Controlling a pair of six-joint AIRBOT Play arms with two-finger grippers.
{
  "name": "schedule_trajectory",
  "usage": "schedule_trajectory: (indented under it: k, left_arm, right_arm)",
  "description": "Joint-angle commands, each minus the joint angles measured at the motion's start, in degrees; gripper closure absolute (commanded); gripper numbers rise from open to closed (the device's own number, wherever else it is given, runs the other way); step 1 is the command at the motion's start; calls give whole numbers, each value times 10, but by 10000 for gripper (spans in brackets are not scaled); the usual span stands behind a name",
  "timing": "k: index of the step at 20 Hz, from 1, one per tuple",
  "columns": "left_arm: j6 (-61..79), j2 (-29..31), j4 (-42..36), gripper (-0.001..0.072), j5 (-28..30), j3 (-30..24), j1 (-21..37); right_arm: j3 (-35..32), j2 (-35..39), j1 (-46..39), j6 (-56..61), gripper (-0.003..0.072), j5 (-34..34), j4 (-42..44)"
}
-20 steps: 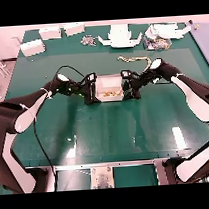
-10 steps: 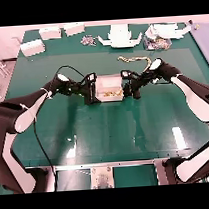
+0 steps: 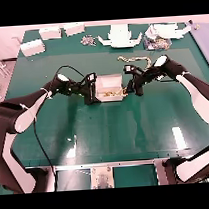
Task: Fold the box and place the chain.
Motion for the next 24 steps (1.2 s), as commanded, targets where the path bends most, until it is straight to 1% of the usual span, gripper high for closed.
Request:
schedule_trajectory:
  k: [1,6,8,9,11,13,14,15,16,17,18,19,20,22,24]
  left_arm:
    - [0,0,0,241,0,0,1]
    - [0,0,0,241,0,0,1]
    - [0,0,0,241,0,0,1]
    - [0,0,0,241,0,0,1]
    - [0,0,0,241,0,0,1]
    - [0,0,0,240,0,0,1]
    - [0,0,0,240,0,0,1]
    - [0,0,0,240,0,0,1]
    - [0,0,0,240,0,0,1]
    - [0,0,0,241,0,0,1]
    - [0,0,0,240,0,0,1]
    - [0,0,0,241,0,0,1]
    - [0,0,0,241,0,0,1]
    - [0,0,0,241,0,0,1]
    - [0,0,0,240,0,0,1]
  right_arm:
    - [1,27,-3,17,677,4,26]
    - [1,53,-4,33,677,26,36]
    - [-2,53,-4,32,677,45,33]
    - [-9,53,-4,32,677,52,26]
    - [-35,53,-4,32,678,53,-17]
    - [-65,49,-3,26,677,46,-20]
    - [-77,47,-1,20,675,31,-20]
    - [-83,46,2,11,618,16,-20]
    - [-86,46,7,3,429,-4,-16]
    - [-87,46,10,-1,266,-22,-7]
    - [-87,46,13,-1,200,-43,7]
    - [-87,46,16,-1,183,-63,22]
    - [-87,46,19,-3,181,-79,34]
    - [-87,45,29,-3,137,-91,34]
    - [-87,42,33,-5,137,-93,34]
